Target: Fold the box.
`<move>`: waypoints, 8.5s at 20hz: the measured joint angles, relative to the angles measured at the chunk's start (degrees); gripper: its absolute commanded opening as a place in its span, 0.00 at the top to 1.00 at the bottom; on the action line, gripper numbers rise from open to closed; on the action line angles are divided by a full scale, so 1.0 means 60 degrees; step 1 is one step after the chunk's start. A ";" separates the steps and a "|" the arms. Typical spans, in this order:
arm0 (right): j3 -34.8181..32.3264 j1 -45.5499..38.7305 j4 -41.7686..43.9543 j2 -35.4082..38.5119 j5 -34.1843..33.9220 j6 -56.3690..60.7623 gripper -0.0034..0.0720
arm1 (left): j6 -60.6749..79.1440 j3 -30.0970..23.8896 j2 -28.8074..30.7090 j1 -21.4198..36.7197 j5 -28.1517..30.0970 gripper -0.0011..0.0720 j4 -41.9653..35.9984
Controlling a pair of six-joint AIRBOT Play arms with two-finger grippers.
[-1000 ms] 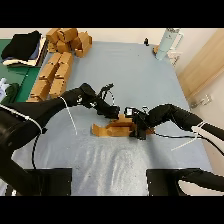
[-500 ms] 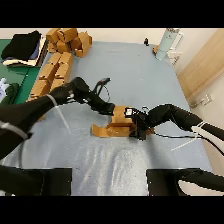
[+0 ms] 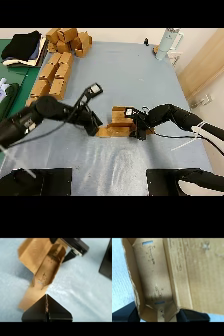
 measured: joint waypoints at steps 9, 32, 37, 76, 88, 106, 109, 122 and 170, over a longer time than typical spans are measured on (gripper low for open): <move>0.0000 0.0000 -0.0004 0.0000 0.0004 0.0000 0.26 | 0.6455 -0.1840 -0.0787 0.0237 0.1698 0.04 -0.2218; 0.0000 0.0000 -0.0004 0.0000 -0.0011 -0.0007 0.26 | 0.9107 -0.0229 -0.3942 -0.0448 0.1967 0.74 -0.4528; 0.0000 -0.0004 -0.0004 0.0000 -0.0015 -0.0004 0.26 | 0.9052 -0.0106 -0.4033 -0.0535 0.2102 0.32 -0.4532; 0.0000 -0.0004 -0.0011 0.0000 -0.0018 0.0000 0.26 | -0.7388 -0.0994 -0.2328 -0.0882 0.2433 0.97 -0.0790; 0.0000 -0.0004 -0.0029 0.0000 -0.0018 -0.0004 0.26 | -0.7748 -0.0266 -0.2419 -0.0918 0.1996 0.59 -0.0444; 0.0000 -0.0004 -0.0044 0.0000 -0.0018 -0.0004 0.26 | -0.7847 0.0572 -0.2590 -0.0962 0.0998 0.31 -0.0270; 0.0000 -0.0004 -0.0044 0.0000 -0.0018 -0.0004 0.26 | -0.7843 0.0572 -0.2714 -0.0998 0.1038 0.31 -0.0284; 0.0000 -0.0004 -0.0051 0.0000 -0.0018 -0.0004 0.26 | -0.8790 0.0820 -0.2932 -0.1406 0.1632 0.42 0.0375; 0.0000 -0.0004 -0.0087 0.0000 -0.0029 -0.0018 0.26 | -1.6123 0.6357 -0.7413 -0.3592 -0.3537 0.58 0.6539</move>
